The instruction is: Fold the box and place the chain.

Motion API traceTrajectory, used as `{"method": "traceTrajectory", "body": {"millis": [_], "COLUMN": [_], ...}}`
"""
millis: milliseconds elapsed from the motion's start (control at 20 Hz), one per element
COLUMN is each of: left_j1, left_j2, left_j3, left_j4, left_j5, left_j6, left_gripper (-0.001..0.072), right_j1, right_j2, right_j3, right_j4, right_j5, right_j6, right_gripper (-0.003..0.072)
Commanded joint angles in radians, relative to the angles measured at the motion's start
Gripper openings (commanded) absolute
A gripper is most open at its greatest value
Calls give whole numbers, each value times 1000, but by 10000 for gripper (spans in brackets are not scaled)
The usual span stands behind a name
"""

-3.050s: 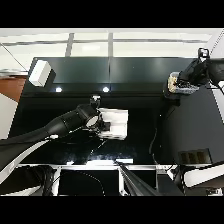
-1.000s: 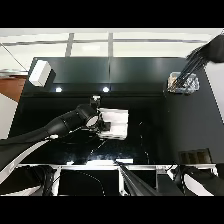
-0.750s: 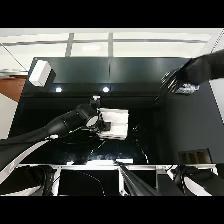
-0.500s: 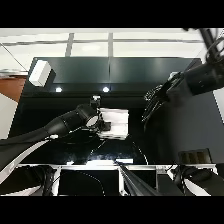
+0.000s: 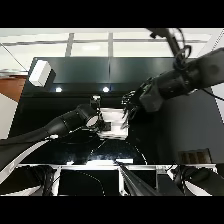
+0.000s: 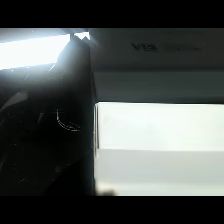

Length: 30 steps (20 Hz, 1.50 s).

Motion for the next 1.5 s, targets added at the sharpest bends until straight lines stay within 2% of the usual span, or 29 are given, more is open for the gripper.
{"method": "traceTrajectory", "body": {"millis": [0, 350, 650, 950, 1300, 1450], "left_j1": [0, 0, 0, 0, 0, 0], "left_j2": [0, 0, 0, 0, 0, 0], "left_j3": [0, 0, 0, 0, 0, 0], "left_j4": [1, 0, 0, 0, 0, 0], "left_j5": [0, 5, 10, 10, 10, 10], "left_j6": [0, 0, 0, 0, 0, 0], "left_gripper": [28, 28, 28, 28, 28, 28], "right_j1": [40, 44, 43, 43, 44, 44], "right_j2": [-56, -139, -144, -144, -147, -147], "right_j3": [-2, -9, -1, 135, 86, 85], "right_j4": [22, 1, 45, 55, 52, 97], "right_j5": [31, 28, 61, 25, 18, 48], "right_j6": [-1, -2, -13, 4, 11, 11], "right_gripper": [18, 18, 19, 19, 19, 18]}}
